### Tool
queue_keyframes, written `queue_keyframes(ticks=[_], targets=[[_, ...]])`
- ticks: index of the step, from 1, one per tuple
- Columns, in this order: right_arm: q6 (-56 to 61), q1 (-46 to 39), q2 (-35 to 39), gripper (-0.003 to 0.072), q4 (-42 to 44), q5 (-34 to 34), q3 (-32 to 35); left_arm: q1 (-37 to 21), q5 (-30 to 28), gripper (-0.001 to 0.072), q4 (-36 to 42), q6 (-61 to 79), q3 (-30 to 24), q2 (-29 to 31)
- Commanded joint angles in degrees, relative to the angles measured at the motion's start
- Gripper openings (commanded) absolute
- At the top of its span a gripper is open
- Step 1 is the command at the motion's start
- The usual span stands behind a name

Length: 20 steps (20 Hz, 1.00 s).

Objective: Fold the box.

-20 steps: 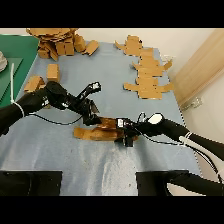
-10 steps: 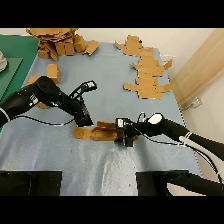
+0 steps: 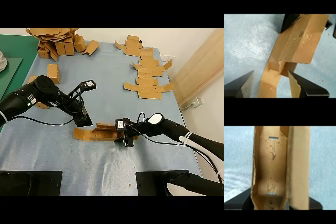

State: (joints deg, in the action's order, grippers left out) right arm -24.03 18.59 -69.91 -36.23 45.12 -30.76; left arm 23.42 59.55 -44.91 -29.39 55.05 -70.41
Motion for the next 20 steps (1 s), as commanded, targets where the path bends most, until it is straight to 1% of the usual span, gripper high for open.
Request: queue_keyframes(ticks=[1, 4, 6, 8, 9, 10, 11, 12, 14, 15, 18, 20], targets=[[-0.68, 0.07, -0.02, 0.0481, -0.07, 0.48, 0.0, -0.04, 0.15, 0.0659, -0.09, -0.09, 0.0, 0.04], [-0.68, 0.07, -0.02, 0.0481, -0.07, 0.44, 0.0, -0.04, 1.22, 0.0659, 0.15, -0.09, 0.0, 0.04], [-0.66, 0.07, -0.02, 0.0481, -0.02, 0.46, 0.0, 0.33, 5.18, 0.0659, 1.95, -0.61, 0.0, 0.02], [-0.66, 0.07, -0.02, 0.0481, 0.0, 0.46, 0.0, 2.14, 10.71, 0.0659, 6.58, -4.26, 0.0, -0.31], [-0.66, 0.07, -0.02, 0.0481, 0.0, 0.46, 0.0, 3.65, 11.61, 0.0659, 9.44, -4.74, -0.02, -0.57], [-0.66, 0.07, -0.02, 0.0481, 0.0, 0.48, 0.0, 5.75, 11.3, 0.0659, 12.48, -4.74, -0.02, -0.68], [-0.66, 0.07, -0.02, 0.0481, 0.0, 0.48, 0.0, 8.07, 10.45, 0.0659, 13.92, -4.7, 0.0, -0.68], [-0.66, 0.07, -0.02, 0.0481, 0.0, 0.48, 0.0, 10.47, 9.2, 0.066, 13.77, -4.74, 0.0, -0.68], [-0.66, 0.07, -0.02, 0.0481, 0.0, 0.46, 0.0, 14.91, 6.91, 0.0659, 11.37, -4.5, 0.0, -0.68], [-0.66, 0.07, -0.02, 0.0481, -0.02, 0.48, 0.0, 16.26, 4.26, 0.0659, 10.08, -4.59, 0.0, -0.68], [-0.66, 0.07, -0.02, 0.0481, 0.0, 0.5, 0.0, 16.7, -7.23, 0.0659, 10.16, -6.27, 0.02, -0.68], [-0.66, 0.07, -0.02, 0.0481, -0.02, 0.5, 0.0, 15.63, -9.11, 0.066, 10.16, -7.56, 0.0, -0.68]])
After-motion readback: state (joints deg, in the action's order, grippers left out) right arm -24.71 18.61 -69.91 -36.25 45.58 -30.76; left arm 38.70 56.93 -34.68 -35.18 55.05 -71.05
